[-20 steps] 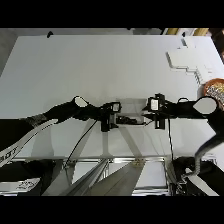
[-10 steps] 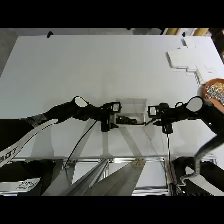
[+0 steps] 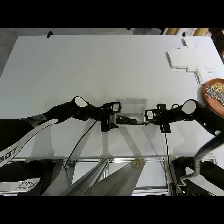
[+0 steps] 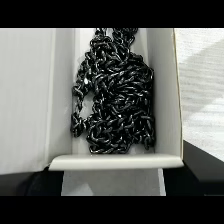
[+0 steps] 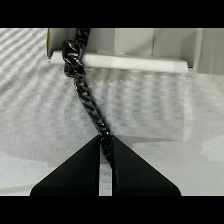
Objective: Fold the box and place the chain.
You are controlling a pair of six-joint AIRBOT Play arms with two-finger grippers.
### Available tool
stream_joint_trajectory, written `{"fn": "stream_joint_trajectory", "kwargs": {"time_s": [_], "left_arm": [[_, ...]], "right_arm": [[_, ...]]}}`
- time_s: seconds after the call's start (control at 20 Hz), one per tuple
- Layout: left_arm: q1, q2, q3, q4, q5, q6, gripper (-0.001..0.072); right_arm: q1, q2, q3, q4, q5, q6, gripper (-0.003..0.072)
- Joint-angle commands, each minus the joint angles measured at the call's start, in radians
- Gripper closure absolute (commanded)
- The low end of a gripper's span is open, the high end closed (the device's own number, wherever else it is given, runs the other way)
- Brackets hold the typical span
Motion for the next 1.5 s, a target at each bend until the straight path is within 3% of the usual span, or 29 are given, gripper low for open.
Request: {"fn": "stream_joint_trajectory", "kwargs": {"time_s": [0.0,0.45,0.55,0.75,0.9,1.15,1.3,1.45], "left_arm": [[0.000,0.000,0.000,0.000,0.000,0.000,0.0422],[0.000,0.000,0.000,0.000,0.000,0.000,0.0422],[0.000,0.000,0.000,0.000,0.000,0.000,0.0422],[0.000,0.000,0.000,0.000,0.000,0.000,0.0422],[0.000,0.000,0.000,0.000,0.000,0.000,0.0422],[0.000,0.000,0.000,0.000,0.000,0.000,0.0422],[0.000,0.000,0.000,0.000,0.000,0.000,0.0422],[0.000,0.000,0.000,0.000,0.000,0.000,0.0422]], "right_arm": [[0.001,0.000,-0.006,-0.003,-0.014,-0.013,0.0665],[0.001,0.276,-0.006,0.036,0.064,0.077,0.0669],[0.001,0.309,-0.006,0.171,0.089,0.085,0.0669],[0.002,0.318,-0.006,0.606,0.143,0.072,0.0669],[0.002,0.318,-0.006,0.740,0.114,0.072,0.0669],[0.002,0.313,-0.006,0.743,0.112,0.072,0.0668],[0.021,0.299,-0.006,0.669,0.104,0.068,0.0665],[0.092,0.295,-0.006,0.518,0.040,0.069,0.0442]]}}
